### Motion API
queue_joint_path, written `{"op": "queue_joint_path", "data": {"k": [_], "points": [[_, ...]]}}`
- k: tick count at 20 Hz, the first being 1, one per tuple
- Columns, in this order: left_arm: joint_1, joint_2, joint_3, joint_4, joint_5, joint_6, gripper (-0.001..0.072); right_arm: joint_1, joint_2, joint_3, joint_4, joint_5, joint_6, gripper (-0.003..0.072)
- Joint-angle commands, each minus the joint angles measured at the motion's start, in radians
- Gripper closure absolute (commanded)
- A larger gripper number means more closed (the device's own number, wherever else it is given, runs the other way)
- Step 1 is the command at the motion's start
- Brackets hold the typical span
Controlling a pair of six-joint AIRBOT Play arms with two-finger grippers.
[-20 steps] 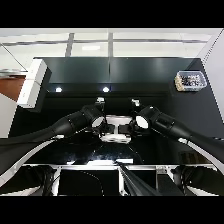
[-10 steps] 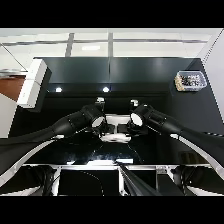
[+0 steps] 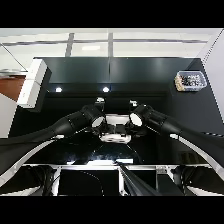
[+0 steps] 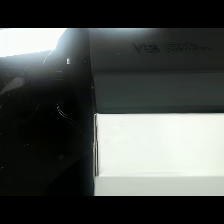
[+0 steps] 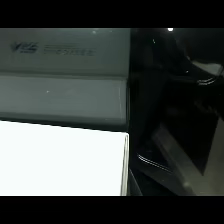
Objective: Fold the box and place the chain.
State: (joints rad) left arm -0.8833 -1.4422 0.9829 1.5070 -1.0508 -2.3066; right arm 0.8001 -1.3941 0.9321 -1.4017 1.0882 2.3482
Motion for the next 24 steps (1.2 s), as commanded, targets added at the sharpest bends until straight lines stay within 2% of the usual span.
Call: {"op": "queue_joint_path", "data": {"k": [1,5,6,7,9,11,13,14,15,20,24], "points": [[0.0,0.0,0.0,0.0,0.002,-0.001,0.0678,0.0,0.0,0.005,-0.01,0.006,0.004,0.03],[0.0,0.0,0.0,0.0,0.002,-0.001,0.0678,0.0,0.0,0.005,-0.01,0.011,0.004,0.031],[0.0,0.0,0.0,0.0,0.002,-0.001,0.0678,0.0,0.0,0.005,-0.01,0.014,0.003,0.037],[0.0,0.0,0.0,0.0,0.002,-0.001,0.0678,0.0,0.0,0.005,-0.01,0.015,0.003,0.0386],[0.0,0.0,0.0,0.0,0.002,-0.001,0.0678,0.0,0.0,0.005,-0.01,0.014,-0.007,0.0639],[0.0,0.0,0.0,0.0,0.002,-0.001,0.0678,0.0,0.0,0.005,-0.014,0.014,-0.007,0.064],[0.0,0.0,0.0,-0.001,0.002,-0.001,0.0678,0.0,0.0,0.005,-0.014,0.008,-0.007,0.0617],[0.0,0.0,0.0,-0.001,0.002,-0.001,0.0678,0.0,0.0,0.005,-0.014,0.007,-0.006,0.0419],[0.0,0.0,0.0,-0.001,0.002,-0.001,0.0678,0.0,0.0,0.005,-0.015,0.008,-0.006,0.032],[0.0,0.0,0.0,-0.001,0.002,-0.001,0.0678,-0.002,0.051,0.006,-0.06,0.019,-0.006,0.0315],[0.0,0.0,0.0,-0.001,-0.001,-0.001,0.0678,-0.002,0.13,0.007,-0.077,0.082,-0.044,0.0296]]}}
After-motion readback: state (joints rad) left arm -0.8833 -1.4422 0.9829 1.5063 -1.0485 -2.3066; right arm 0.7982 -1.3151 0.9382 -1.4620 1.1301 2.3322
